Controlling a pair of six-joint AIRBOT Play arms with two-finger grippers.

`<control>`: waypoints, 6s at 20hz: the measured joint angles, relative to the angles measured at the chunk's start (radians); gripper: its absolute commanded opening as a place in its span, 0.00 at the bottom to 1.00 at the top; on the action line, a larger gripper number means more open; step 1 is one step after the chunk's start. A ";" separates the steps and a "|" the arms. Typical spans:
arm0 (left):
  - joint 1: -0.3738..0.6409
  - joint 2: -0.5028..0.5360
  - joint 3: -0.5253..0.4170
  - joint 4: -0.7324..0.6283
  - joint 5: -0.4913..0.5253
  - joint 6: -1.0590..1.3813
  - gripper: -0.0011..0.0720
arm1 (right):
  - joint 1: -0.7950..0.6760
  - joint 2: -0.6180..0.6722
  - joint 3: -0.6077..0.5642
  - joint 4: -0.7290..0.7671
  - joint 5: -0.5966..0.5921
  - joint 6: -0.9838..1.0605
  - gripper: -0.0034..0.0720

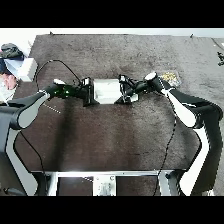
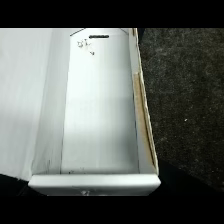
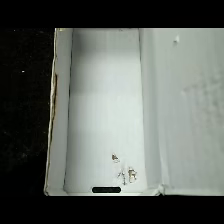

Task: Fold the box and place the chain.

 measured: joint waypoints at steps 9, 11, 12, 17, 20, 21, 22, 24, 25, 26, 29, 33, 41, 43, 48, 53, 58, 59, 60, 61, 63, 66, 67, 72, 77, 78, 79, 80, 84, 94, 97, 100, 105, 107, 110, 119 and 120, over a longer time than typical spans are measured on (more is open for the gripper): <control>0.000 0.000 0.000 -0.005 0.002 -0.001 0.59 | 0.000 0.000 0.000 0.000 0.000 0.000 0.68; 0.000 0.000 0.000 -0.006 0.002 -0.001 0.59 | 0.000 0.000 0.000 0.000 0.000 0.000 0.68; 0.000 0.000 0.000 -0.006 0.002 -0.001 0.59 | 0.000 0.000 0.000 0.000 0.000 0.000 0.68; 0.000 0.000 0.000 -0.007 0.002 -0.001 0.59 | 0.000 0.000 0.000 0.000 0.000 0.000 0.68; 0.000 0.000 0.000 -0.007 0.002 -0.001 0.59 | 0.000 0.000 0.000 0.000 0.000 0.000 0.68; 0.000 0.000 0.000 -0.008 0.002 -0.001 0.59 | 0.000 0.000 0.000 0.000 0.000 0.000 0.68; 0.000 0.000 0.000 -0.008 0.001 -0.001 0.59 | 0.000 0.000 0.000 0.000 0.000 0.000 0.68; 0.000 0.000 0.000 -0.008 0.001 -0.001 0.59 | 0.000 0.000 0.000 0.000 0.000 0.000 0.68; 0.000 0.000 0.000 -0.008 0.001 -0.001 0.59 | 0.000 0.000 0.000 0.000 0.000 0.000 0.68; 0.000 0.000 0.000 -0.008 0.001 -0.001 0.59 | 0.000 0.000 0.000 0.000 0.000 0.000 0.68; 0.000 0.000 0.000 -0.008 0.001 -0.001 0.59 | 0.000 0.000 0.000 0.000 0.000 0.000 0.68; 0.000 0.000 0.000 -0.009 0.001 -0.001 0.59 | 0.000 0.000 0.000 0.000 -0.005 0.000 0.69; 0.000 0.000 0.000 -0.012 0.004 -0.001 0.59 | -0.005 0.003 0.000 -0.002 -0.005 0.000 1.00; 0.001 0.000 0.000 -0.011 0.003 -0.001 0.59 | -0.015 0.007 0.000 -0.002 0.009 0.002 1.00; 0.001 0.000 0.000 -0.010 0.001 -0.001 0.59 | -0.058 0.025 0.000 -0.021 0.036 0.031 1.00; 0.001 0.000 0.000 -0.009 0.000 -0.001 0.59 | -0.099 0.069 0.000 -0.093 0.052 0.069 1.00; 0.001 0.000 0.000 -0.008 0.000 -0.002 0.59 | -0.122 0.146 0.000 -0.074 0.068 0.135 0.17; 0.001 0.000 0.000 -0.008 0.000 -0.001 0.59 | -0.122 0.156 0.000 -0.055 0.077 0.156 0.09; 0.001 0.000 0.000 -0.008 0.000 -0.002 0.59 | -0.120 0.163 0.000 -0.034 0.088 0.174 0.09; 0.001 0.000 0.000 -0.008 0.000 -0.001 0.59 | -0.116 0.168 0.000 -0.013 0.098 0.189 0.09; 0.001 0.000 0.000 -0.008 0.000 -0.002 0.59 | -0.106 0.175 0.000 0.029 0.113 0.210 0.08; 0.001 0.000 0.000 -0.008 0.000 -0.002 0.59 | -0.081 0.179 0.000 0.097 0.113 0.225 0.08; 0.001 0.000 0.000 -0.008 0.000 -0.002 0.59 | -0.070 0.179 -0.001 0.110 0.101 0.225 0.09; 0.001 0.000 0.000 -0.008 0.000 -0.002 0.59 | -0.033 0.163 -0.001 0.145 -0.010 0.208 0.09; 0.001 0.000 0.000 -0.008 0.000 -0.002 0.59 | -0.026 0.142 0.000 0.154 -0.141 0.192 0.09; 0.001 0.000 0.000 -0.008 0.000 -0.002 0.59 | -0.025 0.137 -0.001 0.154 -0.162 0.191 0.09; 0.001 0.000 0.000 -0.008 0.000 -0.002 0.59 | -0.024 0.131 -0.001 0.154 -0.180 0.190 0.08; 0.001 0.000 0.000 -0.008 0.000 -0.002 0.59 | -0.024 0.125 0.000 0.154 -0.190 0.189 0.09; 0.001 0.000 0.000 -0.008 0.000 -0.002 0.59 | -0.024 0.089 0.000 0.151 -0.210 0.188 0.09; 0.001 0.000 0.000 -0.008 -0.002 -0.002 0.59 | -0.024 0.071 0.000 0.109 -0.187 0.188 0.09; 0.001 0.000 0.000 -0.008 0.000 -0.002 0.59 | -0.037 0.100 -0.001 0.093 -0.169 0.187 0.09; 0.001 0.000 0.000 -0.009 0.001 -0.001 0.59 | -0.071 0.159 -0.001 0.082 -0.098 0.188 0.39; 0.001 0.000 0.000 -0.009 0.001 -0.001 0.59 | -0.107 0.232 -0.003 -0.021 0.103 0.189 0.60; 0.001 0.000 0.000 -0.009 0.001 -0.001 0.59 | -0.095 0.243 -0.017 -0.094 0.119 0.190 1.00; 0.001 0.000 0.000 -0.009 0.000 -0.001 0.59 | -0.059 0.249 -0.052 -0.211 0.046 0.191 0.98; 0.001 0.000 0.000 -0.009 0.000 -0.001 0.59 | 0.023 0.249 -0.117 -0.354 -0.169 0.191 0.67; 0.001 0.000 0.000 -0.009 0.000 -0.001 0.59 | 0.025 0.249 -0.119 -0.349 -0.174 0.191 0.67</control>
